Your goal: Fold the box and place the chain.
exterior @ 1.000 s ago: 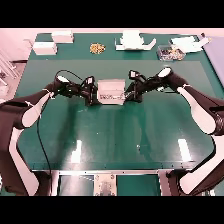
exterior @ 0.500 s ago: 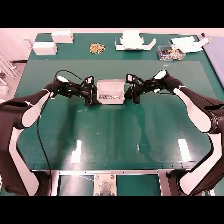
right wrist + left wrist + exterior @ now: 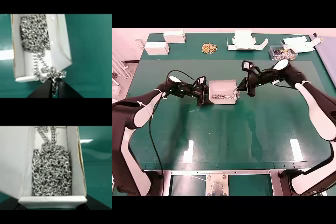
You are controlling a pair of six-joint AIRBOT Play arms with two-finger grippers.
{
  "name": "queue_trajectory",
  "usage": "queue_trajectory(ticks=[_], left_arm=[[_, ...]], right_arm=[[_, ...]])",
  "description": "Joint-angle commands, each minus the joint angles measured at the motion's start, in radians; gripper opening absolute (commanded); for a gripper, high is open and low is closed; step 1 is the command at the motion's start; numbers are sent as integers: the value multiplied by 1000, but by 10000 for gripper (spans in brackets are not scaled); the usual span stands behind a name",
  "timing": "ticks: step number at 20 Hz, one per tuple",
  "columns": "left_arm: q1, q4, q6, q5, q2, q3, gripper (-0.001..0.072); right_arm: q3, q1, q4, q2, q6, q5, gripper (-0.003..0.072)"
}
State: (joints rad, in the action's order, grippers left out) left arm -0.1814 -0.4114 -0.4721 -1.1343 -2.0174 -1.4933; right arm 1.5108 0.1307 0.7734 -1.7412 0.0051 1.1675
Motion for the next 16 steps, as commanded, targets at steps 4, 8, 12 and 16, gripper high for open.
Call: queue_trajectory(ticks=[4, 8, 12, 16], left_arm=[[0, 1, 1, 0, 0, 0, 418], [0, 1, 0, 0, 0, 0, 418], [0, 1, 0, 0, 0, 0, 418], [0, 1, 1, 0, 0, 0, 418]], right_arm=[[5, 30, -28, 167, 97, 71, 7], [5, 91, -64, 177, 97, 71, 7], [-1, 128, -59, 139, 87, 8, 7], [-2, 128, -60, 74, 71, -13, 7]])
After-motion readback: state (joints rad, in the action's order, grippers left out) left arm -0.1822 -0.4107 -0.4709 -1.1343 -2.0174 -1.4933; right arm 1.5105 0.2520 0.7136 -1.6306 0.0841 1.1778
